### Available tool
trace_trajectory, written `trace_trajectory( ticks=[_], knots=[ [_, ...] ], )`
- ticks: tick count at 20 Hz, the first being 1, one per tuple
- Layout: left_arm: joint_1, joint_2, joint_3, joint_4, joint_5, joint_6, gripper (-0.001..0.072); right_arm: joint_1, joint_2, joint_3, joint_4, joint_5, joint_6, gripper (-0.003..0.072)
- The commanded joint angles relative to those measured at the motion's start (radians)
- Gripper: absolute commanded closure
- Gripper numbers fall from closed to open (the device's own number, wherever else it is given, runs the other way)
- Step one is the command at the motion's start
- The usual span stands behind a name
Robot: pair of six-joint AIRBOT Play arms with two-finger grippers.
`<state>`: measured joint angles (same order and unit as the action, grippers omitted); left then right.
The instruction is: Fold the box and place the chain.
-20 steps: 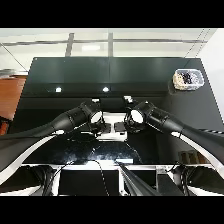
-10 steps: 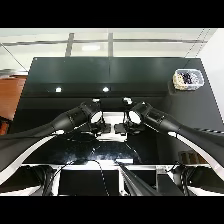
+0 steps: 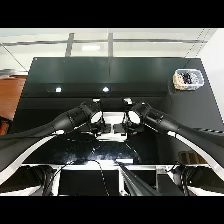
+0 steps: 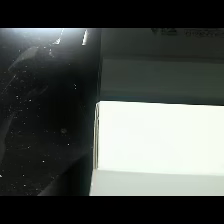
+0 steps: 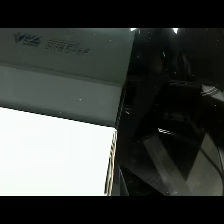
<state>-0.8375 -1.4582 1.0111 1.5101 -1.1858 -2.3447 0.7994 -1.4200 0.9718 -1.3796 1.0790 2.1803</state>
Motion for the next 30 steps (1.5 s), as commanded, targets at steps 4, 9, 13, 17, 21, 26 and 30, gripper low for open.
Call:
trace_trajectory(
  ticks=[4,9,13,17,21,26,30],
  knots=[
    [0.000,0.000,0.000,0.000,0.000,0.000,0.0677,0.000,-0.008,0.002,0.041,-0.002,0.017,0.0450],
    [0.000,0.000,0.000,0.000,0.003,0.000,0.0678,0.000,-0.017,0.002,0.038,-0.002,0.022,0.0560],
    [0.000,0.000,0.000,0.000,0.003,0.000,0.0678,0.000,-0.018,0.014,0.035,-0.006,0.022,0.0661],
    [0.000,0.000,0.000,0.000,0.003,0.000,0.0677,0.000,-0.018,0.020,0.015,0.000,0.022,0.0662],
    [0.000,0.000,0.000,0.000,0.003,0.000,0.0677,0.000,-0.018,0.021,0.009,0.013,0.019,0.0476],
    [0.000,0.000,0.000,0.000,0.003,0.000,0.0677,0.000,-0.018,0.026,-0.027,0.047,0.004,0.0475],
    [0.000,0.000,0.000,0.000,0.003,0.000,0.0678,0.000,-0.022,0.025,-0.027,0.039,0.005,0.0477]
  ],
)
